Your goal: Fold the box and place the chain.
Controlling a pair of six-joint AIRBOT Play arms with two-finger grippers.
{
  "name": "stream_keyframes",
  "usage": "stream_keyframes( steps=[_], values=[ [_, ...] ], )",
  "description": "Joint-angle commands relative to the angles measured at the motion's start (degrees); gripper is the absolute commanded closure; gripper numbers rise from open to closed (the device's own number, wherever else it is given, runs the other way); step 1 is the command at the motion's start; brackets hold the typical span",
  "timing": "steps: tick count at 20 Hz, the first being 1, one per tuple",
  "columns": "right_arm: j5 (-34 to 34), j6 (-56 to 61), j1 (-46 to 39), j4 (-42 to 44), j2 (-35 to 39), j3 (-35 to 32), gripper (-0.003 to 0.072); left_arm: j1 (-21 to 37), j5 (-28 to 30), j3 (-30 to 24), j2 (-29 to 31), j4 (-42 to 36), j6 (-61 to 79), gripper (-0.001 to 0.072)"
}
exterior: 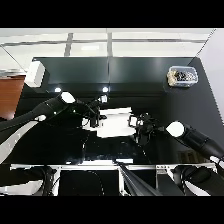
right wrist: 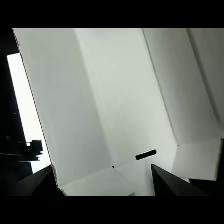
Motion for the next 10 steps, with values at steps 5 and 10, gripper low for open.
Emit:
stream_keyframes(
  steps=[5,10],
  values=[
    [-0.98,-8.92,-0.96,-0.52,-0.02,3.67,-0.002,0.04,-0.13,-0.02,-0.04,0.0,0.02,0.0682],
    [1.46,-13.64,-5.79,3.13,-0.61,4.92,-0.002,0.04,-0.13,-0.02,-0.04,0.0,0.02,0.0682]
  ],
)
